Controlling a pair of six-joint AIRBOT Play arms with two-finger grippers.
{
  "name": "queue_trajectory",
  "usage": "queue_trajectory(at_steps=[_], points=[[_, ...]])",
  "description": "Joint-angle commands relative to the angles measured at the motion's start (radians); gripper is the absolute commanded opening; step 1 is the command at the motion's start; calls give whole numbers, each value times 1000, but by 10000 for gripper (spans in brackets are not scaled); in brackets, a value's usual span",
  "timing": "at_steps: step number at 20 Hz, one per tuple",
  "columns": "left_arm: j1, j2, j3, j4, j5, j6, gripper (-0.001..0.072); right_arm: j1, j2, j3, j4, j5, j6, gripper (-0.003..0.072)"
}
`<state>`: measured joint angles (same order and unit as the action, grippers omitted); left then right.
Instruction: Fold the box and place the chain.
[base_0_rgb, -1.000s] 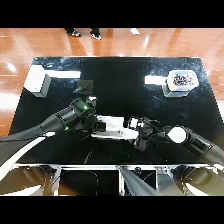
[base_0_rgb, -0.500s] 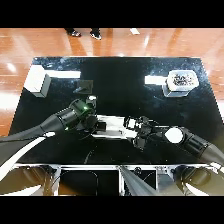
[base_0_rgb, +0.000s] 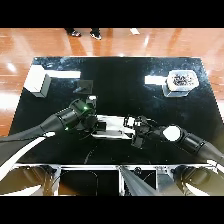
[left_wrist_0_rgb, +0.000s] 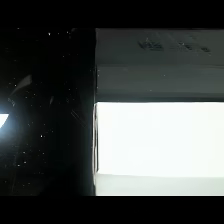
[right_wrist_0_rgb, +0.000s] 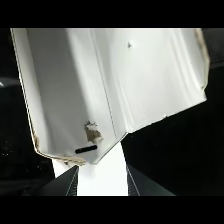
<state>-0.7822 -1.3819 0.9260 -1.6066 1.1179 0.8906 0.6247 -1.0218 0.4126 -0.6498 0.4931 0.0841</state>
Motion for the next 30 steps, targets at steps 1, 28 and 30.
queue_trajectory(at_steps=[1,28,30], points=[[1,0,0,-3,0,0,24,1,-18,2,84,-1,-56,359],[1,0,0,-25,0,4,24,97,-116,63,144,-34,-78,270],[1,0,0,-25,0,4,23,97,-116,63,144,-34,-78,375]])
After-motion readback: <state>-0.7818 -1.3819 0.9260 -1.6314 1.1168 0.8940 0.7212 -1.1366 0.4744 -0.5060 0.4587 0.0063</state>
